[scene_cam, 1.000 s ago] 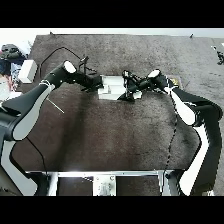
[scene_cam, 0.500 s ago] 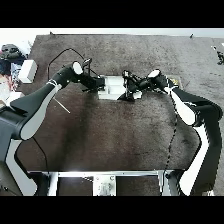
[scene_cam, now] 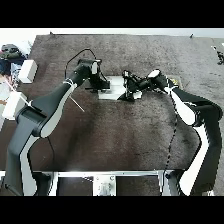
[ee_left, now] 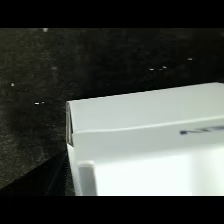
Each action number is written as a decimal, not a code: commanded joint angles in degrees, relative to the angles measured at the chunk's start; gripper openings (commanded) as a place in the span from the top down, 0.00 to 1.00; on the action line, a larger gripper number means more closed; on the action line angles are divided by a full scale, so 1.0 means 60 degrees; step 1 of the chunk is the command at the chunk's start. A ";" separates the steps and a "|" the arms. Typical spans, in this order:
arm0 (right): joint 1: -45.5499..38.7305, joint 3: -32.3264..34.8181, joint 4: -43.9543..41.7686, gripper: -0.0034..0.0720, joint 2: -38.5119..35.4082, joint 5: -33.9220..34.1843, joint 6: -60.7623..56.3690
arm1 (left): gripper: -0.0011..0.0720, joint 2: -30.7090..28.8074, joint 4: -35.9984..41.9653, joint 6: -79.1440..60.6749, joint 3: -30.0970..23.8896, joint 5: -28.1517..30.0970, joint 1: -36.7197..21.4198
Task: Fold the box and place the chain.
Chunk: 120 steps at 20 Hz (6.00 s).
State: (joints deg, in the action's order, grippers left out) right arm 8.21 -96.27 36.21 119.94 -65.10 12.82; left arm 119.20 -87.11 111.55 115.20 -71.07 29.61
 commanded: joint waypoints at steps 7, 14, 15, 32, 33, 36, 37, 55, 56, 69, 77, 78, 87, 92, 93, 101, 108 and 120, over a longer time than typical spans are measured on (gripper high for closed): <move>0.0007 0.0004 -0.0004 0.35 0.0000 -0.0007 0.0000 | 0.52 0.0331 -0.1734 0.1209 0.0233 -0.0299 0.0299; 0.0007 0.0004 -0.0004 0.35 0.0000 -0.0004 0.0000 | 0.86 0.0470 -0.2080 0.1665 0.0233 -0.0361 0.0364; 0.0007 0.0004 -0.0004 0.35 0.0000 -0.0004 0.0000 | 0.93 0.0470 -0.2062 0.1665 0.0233 -0.0408 0.0364; 0.0007 0.0000 -0.0004 0.35 0.0000 -0.0004 0.0000 | 0.55 0.0186 -0.1472 0.0321 0.0375 -0.0794 0.0361; 0.0007 0.0004 -0.0004 0.35 0.0000 -0.0004 0.0000 | 0.55 0.0182 -0.1432 0.0280 0.0448 -0.0856 0.0361; 0.0007 0.0004 -0.0004 0.35 0.0000 -0.0004 0.0000 | 0.55 -0.0018 -0.1337 0.0069 0.0481 -0.0878 0.0324; 0.0007 0.0004 -0.0004 0.35 0.0000 -0.0004 0.0000 | 0.55 -0.0113 -0.1359 0.0062 0.0477 -0.0856 0.0324; 0.0011 0.0004 -0.0004 0.35 0.0000 -0.0007 0.0000 | 0.21 -0.1749 0.5089 -0.9956 0.0153 0.0229 -0.2860; 0.0007 0.0004 -0.0004 0.35 0.0000 0.0000 0.0000 | 0.21 -0.1752 0.5373 -0.9803 0.0157 0.0543 -0.2976; 0.0007 0.0004 -0.0004 0.35 0.0000 -0.0004 0.0000 | 0.00 0.1016 0.9147 -2.0032 -0.0659 -0.2524 -0.4127; 0.0007 0.0004 -0.0004 0.35 0.0000 0.0000 0.0000 | 0.00 0.1107 0.9337 -2.1438 -0.1319 -0.0991 -0.3759; 0.0007 0.0004 -0.0007 0.35 0.0000 -0.0004 0.0000 | 0.00 0.1107 0.9366 -2.1518 -0.1333 -0.0958 -0.3759; 0.0007 0.0004 -0.0004 0.35 0.0000 -0.0004 0.0000 | 0.00 0.1264 1.0058 -2.1850 -0.1333 -0.1188 -0.3676; 0.0004 0.0004 -0.0004 0.35 0.0000 -0.0004 0.0000 | 0.00 0.1264 0.9777 -2.1708 -0.1333 -0.1563 -0.3552; 0.0004 0.0004 -0.0004 0.35 0.0000 -0.0004 0.0000 | 0.00 0.1264 0.9766 -2.1595 -0.1333 -0.1541 -0.3555; 0.0007 0.0004 -0.0004 0.35 0.0000 -0.0004 0.0000 | 0.00 0.1443 1.0466 -2.1551 -0.1337 -0.1078 -0.3552; 0.0007 0.0004 -0.0004 0.35 0.0000 -0.0004 0.0000 | 0.00 0.1599 1.0265 -2.1595 -0.1337 -0.1067 -0.3395; 0.0007 0.0004 -0.0004 0.35 0.0000 -0.0004 0.0000 | 0.00 0.1628 1.0025 -2.1595 -0.1333 -0.0619 -0.3005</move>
State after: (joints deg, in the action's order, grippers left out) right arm 8.21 -96.27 36.18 119.94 -65.10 12.82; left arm 128.92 -26.85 -18.02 107.18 -75.44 11.00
